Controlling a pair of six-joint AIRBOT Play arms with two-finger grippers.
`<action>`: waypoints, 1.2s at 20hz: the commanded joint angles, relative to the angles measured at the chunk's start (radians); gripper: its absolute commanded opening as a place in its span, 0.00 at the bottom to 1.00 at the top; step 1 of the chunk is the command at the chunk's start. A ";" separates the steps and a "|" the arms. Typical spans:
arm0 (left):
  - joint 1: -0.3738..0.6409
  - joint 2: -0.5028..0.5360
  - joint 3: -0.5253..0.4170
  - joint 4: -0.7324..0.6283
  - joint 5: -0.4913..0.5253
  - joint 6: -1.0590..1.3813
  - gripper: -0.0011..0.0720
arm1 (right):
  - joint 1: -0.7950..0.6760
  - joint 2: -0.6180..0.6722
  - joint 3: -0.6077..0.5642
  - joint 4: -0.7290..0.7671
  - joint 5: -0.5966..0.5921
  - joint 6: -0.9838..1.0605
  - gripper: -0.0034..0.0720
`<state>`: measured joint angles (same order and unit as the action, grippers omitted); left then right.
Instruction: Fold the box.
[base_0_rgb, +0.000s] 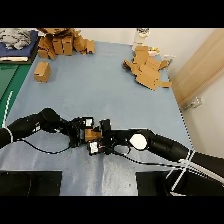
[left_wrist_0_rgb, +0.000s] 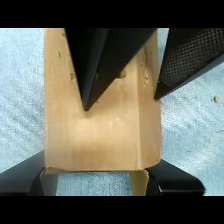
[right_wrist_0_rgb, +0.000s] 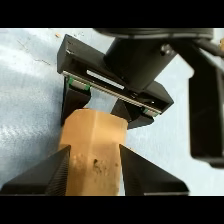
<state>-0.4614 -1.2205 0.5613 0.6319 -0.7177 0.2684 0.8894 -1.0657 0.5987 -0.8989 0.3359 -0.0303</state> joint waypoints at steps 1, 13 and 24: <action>0.000 0.000 0.000 0.000 0.000 0.000 0.71 | 0.003 -0.011 0.000 -0.022 -0.012 0.023 0.69; 0.000 0.000 0.000 0.000 0.000 0.000 0.71 | 0.004 -0.012 0.000 -0.146 -0.024 0.156 0.59; 0.000 0.000 0.000 0.000 0.000 0.000 0.71 | 0.077 0.001 0.000 -0.502 -0.047 0.564 0.39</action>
<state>-0.4614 -1.2205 0.5613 0.6315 -0.7166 0.2676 0.9592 -1.0653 0.5983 -1.3205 0.2924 0.4480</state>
